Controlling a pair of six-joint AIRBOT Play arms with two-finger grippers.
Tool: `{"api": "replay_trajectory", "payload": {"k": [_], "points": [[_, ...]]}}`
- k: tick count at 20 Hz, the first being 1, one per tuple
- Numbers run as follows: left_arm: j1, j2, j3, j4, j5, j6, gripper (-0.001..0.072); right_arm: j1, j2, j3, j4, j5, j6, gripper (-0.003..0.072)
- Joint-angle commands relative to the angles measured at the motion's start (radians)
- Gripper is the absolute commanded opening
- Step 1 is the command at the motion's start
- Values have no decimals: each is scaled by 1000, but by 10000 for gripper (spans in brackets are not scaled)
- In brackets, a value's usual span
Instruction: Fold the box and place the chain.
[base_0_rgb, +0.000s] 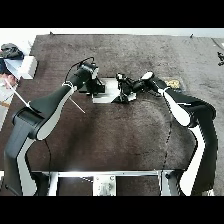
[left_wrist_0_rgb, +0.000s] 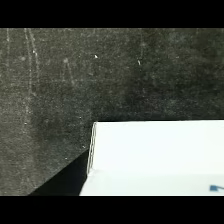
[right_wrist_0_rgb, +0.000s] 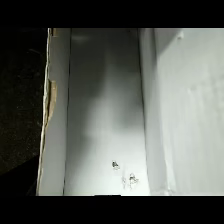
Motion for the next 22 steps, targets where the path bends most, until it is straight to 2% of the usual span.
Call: {"api": "replay_trajectory", "payload": {"k": [1, 3, 4, 5, 6, 12, 15, 19, 22], "points": [[0, 3, 3, -16, -2, 26, 146, 0, -1, 0, 0, 1, -1, 266], [0, 6, 10, -32, -10, 54, 147, 0, -1, 0, 0, 1, -1, 266], [0, 6, 16, -43, -17, 87, 280, 0, -1, 0, 0, 2, -1, 266], [0, 6, 25, -48, -29, 161, 576, 0, -1, 0, 0, 1, -1, 266], [0, 6, 35, -49, -44, 218, 696, 0, -1, 0, 0, 1, -1, 266], [0, 7, 138, -98, -159, 280, 701, 0, -1, 0, 0, 2, -1, 266], [0, 55, 142, -97, -179, 328, 700, 0, -1, 0, 0, 1, -1, 266], [1, 156, 97, -93, -104, 385, 700, 0, -1, 0, 0, 2, -1, 266], [29, 246, -13, -132, -12, 449, 700, 0, -1, 0, 0, 1, -1, 266]]}}
